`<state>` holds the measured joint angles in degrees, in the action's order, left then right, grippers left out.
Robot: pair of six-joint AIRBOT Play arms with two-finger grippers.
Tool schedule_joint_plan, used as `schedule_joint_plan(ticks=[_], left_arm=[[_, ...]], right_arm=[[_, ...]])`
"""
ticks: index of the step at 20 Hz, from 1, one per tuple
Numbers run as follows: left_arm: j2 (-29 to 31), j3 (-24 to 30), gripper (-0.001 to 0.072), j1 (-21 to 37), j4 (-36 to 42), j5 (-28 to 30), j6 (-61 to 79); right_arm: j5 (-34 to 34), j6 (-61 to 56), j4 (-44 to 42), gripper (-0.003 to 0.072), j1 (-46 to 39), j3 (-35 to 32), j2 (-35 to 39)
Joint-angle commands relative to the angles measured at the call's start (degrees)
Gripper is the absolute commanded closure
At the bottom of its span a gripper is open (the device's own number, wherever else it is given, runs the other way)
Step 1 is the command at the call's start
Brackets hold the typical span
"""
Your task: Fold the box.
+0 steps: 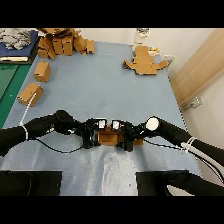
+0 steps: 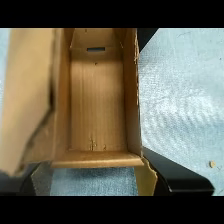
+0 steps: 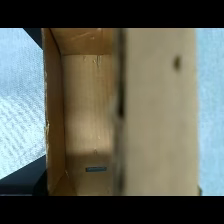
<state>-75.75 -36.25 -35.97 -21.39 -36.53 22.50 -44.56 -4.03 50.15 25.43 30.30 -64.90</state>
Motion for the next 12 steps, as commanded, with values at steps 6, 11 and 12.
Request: schedule_joint_plan(ticks=[6,11,12], left_arm=[[0.0,0.0,0.0239,0.0,-2.7,-3.1,-0.1],[0.0,0.0,0.0239,0.0,-2.6,-3.0,0.0],[0.0,0.0,0.0239,0.0,-2.6,-3.0,0.0]], right_arm=[[0.0,0.0,0.0,0.0108,0.0,0.0,0.0],[0.0,0.0,0.0,0.0108,0.0,0.0,0.0],[0.0,0.0,-0.1,0.0108,0.0,0.0,0.0]])
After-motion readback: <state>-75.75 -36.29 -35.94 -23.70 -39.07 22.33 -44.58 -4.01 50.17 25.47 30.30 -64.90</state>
